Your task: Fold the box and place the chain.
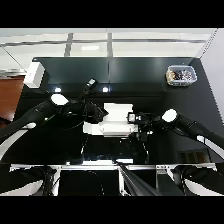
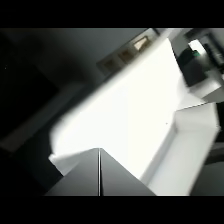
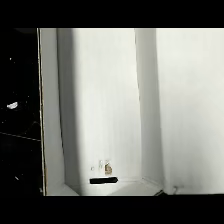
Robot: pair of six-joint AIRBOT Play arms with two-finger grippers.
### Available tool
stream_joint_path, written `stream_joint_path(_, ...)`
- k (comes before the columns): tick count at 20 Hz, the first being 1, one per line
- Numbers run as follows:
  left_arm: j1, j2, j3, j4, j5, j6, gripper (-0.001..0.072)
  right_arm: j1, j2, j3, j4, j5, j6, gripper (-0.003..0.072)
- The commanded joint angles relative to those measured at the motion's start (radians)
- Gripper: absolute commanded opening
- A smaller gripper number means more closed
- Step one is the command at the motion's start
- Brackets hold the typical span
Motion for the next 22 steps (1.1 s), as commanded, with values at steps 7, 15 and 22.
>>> stream_joint_path(7,0.043,-0.079,0.043,0.055,-0.166,0.007,0.0027,0.001,-0.001,0.000,0.000,-0.001,0.000,0.0162)
stream_joint_path(15,0.230,0.410,-0.084,0.181,-0.254,-0.097,0.0030,0.001,-0.001,0.000,0.000,-0.001,0.000,0.0162)
stream_joint_path(22,0.130,0.462,-0.302,0.193,-0.201,0.578,0.0446,0.001,-0.001,0.000,0.000,-0.001,0.000,0.0162)
